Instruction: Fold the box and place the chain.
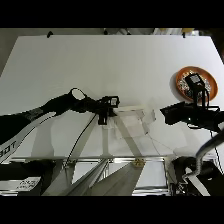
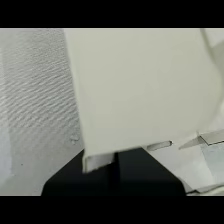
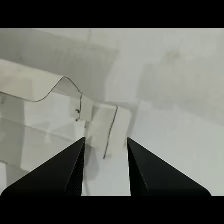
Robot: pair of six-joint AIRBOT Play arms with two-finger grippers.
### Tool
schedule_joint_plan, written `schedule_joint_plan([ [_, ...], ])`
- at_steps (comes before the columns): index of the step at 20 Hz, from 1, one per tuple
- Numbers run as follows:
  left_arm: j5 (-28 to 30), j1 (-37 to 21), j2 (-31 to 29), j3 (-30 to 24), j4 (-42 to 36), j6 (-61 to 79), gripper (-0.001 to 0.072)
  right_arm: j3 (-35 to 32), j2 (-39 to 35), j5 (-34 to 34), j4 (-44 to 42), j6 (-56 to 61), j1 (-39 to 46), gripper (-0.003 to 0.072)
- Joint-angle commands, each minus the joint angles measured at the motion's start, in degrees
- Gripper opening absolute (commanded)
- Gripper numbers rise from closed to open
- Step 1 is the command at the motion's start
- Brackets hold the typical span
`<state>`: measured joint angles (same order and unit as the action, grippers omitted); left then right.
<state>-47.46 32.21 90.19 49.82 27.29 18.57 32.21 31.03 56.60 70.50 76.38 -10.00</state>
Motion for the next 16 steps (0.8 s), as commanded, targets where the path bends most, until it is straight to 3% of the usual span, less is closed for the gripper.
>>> schedule_joint_plan([
  [1,-1.2,0.0,0.9,0.2,1.3,-0.6,0.0004,0.0,0.0,0.0,0.0,0.0,0.0,0.0299],
  [6,-1.7,0.0,0.9,0.3,1.4,-0.6,0.0003,0.0,0.0,0.0,0.0,0.0,0.0,0.0299],
  [16,-4.3,0.0,1.8,3.5,8.8,-4.7,0.0004,0.0,0.0,0.0,0.0,0.0,0.0,0.0299],
])
